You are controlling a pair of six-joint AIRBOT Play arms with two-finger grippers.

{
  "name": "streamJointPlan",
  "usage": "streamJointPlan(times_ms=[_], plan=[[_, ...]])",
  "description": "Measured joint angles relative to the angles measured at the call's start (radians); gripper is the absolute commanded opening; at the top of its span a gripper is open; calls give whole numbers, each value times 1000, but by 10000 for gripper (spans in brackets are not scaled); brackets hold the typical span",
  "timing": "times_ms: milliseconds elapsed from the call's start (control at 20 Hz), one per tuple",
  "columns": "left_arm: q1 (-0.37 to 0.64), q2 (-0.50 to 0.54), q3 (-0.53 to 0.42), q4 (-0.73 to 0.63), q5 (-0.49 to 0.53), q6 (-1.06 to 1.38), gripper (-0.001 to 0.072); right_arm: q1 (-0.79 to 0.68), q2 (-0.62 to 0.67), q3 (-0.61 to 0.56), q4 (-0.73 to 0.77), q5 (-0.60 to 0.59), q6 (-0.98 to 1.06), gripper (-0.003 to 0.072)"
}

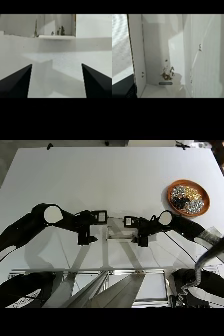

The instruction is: Fold the box and place the chain.

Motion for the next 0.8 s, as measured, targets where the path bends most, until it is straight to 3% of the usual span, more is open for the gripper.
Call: streamJointPlan(times_ms=[300,550,800], plan=[[129,-147,-53,-208,20,441,716,0,0,0,0,0,0,409],[111,-229,-60,-398,27,681,716,0,0,0,0,0,0,409],[70,-282,-61,-479,32,737,716,0,0,0,-1,0,-2,409]])
